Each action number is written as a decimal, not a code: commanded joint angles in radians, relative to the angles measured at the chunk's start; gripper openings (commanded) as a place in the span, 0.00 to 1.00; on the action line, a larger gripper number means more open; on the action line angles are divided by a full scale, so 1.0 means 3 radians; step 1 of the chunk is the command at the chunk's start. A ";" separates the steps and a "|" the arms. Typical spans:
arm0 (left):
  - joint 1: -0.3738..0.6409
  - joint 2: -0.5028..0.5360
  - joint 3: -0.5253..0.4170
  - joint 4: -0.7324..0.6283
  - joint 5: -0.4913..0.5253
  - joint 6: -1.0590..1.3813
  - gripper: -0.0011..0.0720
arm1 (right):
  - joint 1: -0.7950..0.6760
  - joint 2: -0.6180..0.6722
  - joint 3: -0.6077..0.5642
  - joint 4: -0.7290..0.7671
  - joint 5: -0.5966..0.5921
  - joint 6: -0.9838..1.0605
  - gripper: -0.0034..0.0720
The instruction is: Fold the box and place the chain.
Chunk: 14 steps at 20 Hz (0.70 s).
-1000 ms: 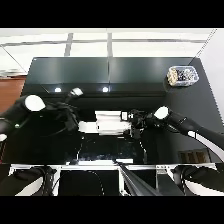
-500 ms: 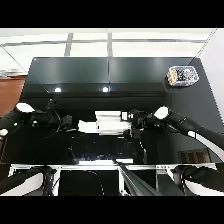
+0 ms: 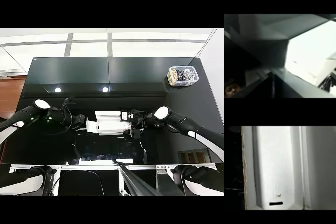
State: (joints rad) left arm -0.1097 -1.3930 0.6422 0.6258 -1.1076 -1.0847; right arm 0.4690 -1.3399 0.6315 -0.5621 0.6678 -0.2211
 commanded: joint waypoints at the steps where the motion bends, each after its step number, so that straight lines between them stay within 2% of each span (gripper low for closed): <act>1: 0.0015 -0.0028 0.0153 -0.0123 -0.0298 0.0172 0.56 | 0.0003 -0.0003 -0.0001 0.0001 0.0001 0.0001 0.22; 2: 0.0013 -0.0028 0.0192 -0.0132 -0.0340 0.0192 0.83 | 0.0003 -0.0003 -0.0001 0.0001 0.0001 0.0001 0.22; 3: 0.0010 -0.0028 0.0226 -0.0137 -0.0351 0.0191 0.88 | 0.0003 -0.0003 0.0000 0.0001 0.0003 0.0001 0.22; 7: -0.0011 -0.0028 0.0271 -0.0354 -0.0354 0.0189 0.88 | 0.0003 -0.0003 -0.0001 0.0001 0.0003 0.0001 0.22; 10: -0.0172 -0.0028 0.0271 -0.0356 -0.0319 0.0189 0.87 | 0.0003 -0.0001 0.0000 0.0001 0.0001 0.0001 0.22; 11: -0.0239 -0.0028 0.0272 -0.0356 -0.0271 0.0175 0.76 | 0.0003 -0.0003 0.0000 0.0001 0.0001 0.0001 0.22; 12: -0.0308 -0.0028 0.0273 -0.0356 -0.0223 0.0118 0.70 | 0.0003 -0.0001 0.0000 0.0001 0.0001 0.0001 0.22; 14: -0.0409 -0.0027 0.0273 -0.0356 -0.0149 -0.0038 0.70 | 0.0003 -0.0001 0.0000 0.0001 0.0001 0.0001 0.22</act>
State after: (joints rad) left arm -0.1898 -1.4006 0.7227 0.5262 -1.1847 -1.0504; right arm 0.4690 -1.3399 0.6315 -0.5621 0.6678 -0.2207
